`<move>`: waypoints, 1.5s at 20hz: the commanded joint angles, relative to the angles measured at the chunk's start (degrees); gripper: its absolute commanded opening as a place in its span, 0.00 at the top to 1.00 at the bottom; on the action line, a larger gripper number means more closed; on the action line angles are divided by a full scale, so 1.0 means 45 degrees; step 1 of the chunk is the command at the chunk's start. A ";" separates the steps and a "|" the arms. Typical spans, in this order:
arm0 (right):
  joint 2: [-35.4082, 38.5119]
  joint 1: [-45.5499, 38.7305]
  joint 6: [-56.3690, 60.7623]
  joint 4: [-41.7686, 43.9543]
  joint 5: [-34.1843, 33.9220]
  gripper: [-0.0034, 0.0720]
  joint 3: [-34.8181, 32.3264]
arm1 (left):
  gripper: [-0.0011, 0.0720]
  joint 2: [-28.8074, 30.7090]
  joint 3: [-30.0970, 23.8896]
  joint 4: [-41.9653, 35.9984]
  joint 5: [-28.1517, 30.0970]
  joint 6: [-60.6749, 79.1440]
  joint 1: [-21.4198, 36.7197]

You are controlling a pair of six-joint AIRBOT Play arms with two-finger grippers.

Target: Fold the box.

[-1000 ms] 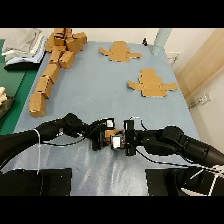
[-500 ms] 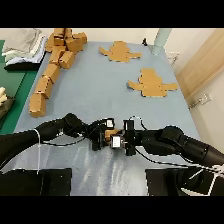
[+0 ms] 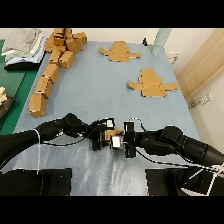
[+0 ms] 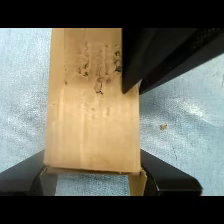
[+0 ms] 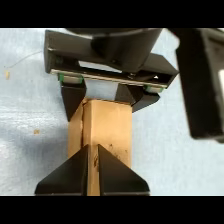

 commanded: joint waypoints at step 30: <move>-0.0486 -0.0180 0.0131 -0.0019 -0.0039 0.95 0.0005 | 0.45 0.0005 0.0010 0.0000 0.0005 -0.0005 -0.0010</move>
